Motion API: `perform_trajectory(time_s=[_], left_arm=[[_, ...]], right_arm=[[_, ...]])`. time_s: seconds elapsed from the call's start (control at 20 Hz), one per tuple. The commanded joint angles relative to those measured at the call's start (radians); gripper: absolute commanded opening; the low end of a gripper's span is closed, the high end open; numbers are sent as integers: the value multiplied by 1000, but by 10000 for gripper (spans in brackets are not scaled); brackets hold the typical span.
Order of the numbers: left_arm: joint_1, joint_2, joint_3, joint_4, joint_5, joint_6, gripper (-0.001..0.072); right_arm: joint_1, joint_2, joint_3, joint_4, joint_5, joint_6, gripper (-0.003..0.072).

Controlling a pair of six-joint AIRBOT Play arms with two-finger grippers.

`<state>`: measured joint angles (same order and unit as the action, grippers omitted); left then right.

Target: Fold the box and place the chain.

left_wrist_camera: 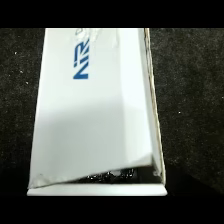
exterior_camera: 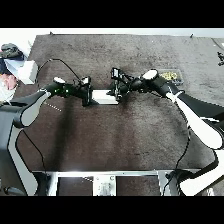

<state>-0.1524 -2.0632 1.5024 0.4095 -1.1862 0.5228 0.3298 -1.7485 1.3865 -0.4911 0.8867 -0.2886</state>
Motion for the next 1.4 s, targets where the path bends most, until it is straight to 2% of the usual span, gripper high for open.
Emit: perform_trajectory(time_s=[0.0,0.2,0.55,0.75,0.95,1.35], left_arm=[[0,0,1,2,0,2,417],[0,0,1,2,0,2,417],[0,0,1,2,0,2,417],[0,0,1,2,0,2,417],[0,0,1,2,0,2,418],[0,0,1,2,0,2,417]], right_arm=[[6,2,1,-6,-13,-7,203],[14,2,1,-6,38,-6,204],[16,-24,1,-14,29,-7,205],[17,-37,8,-29,-58,-8,205],[18,-36,45,-29,-53,-7,202],[22,-37,43,-93,-20,-3,201]])
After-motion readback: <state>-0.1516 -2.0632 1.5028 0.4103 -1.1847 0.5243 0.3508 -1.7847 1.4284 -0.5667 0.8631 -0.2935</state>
